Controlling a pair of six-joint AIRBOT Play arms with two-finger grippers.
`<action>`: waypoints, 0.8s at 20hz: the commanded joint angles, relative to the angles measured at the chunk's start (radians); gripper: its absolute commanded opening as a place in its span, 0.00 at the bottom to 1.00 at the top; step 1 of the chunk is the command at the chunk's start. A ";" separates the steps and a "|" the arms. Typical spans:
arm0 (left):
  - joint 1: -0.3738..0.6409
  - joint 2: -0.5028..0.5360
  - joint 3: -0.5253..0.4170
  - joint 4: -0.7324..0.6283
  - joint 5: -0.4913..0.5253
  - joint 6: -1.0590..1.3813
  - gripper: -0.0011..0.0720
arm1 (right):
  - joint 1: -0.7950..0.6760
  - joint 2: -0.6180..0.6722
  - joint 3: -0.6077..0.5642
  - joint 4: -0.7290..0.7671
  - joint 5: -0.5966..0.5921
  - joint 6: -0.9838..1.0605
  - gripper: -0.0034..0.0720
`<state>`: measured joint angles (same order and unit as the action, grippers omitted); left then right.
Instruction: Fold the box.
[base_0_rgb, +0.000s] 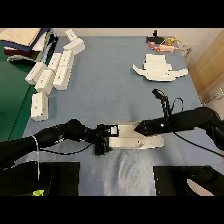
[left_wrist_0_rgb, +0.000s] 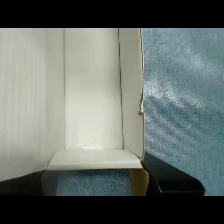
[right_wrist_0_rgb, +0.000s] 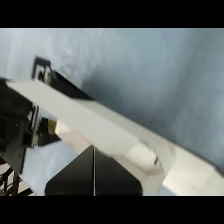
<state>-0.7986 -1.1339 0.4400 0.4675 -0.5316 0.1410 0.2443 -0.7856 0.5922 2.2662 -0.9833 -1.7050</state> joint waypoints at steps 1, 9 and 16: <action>0.001 0.000 0.000 0.000 0.001 0.000 0.73 | 0.000 -0.166 0.129 0.015 0.052 -0.091 0.05; 0.001 0.000 0.000 0.000 0.001 0.000 0.73 | 0.001 -0.481 0.185 0.012 0.000 -0.175 0.05; 0.001 0.000 0.000 0.000 0.001 0.000 0.73 | 0.001 -0.500 0.179 -0.004 -0.005 -0.189 0.05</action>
<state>-0.7982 -1.1339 0.4400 0.4667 -0.5297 0.1394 0.2443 -1.2747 0.7704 2.2700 -0.9829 -1.8866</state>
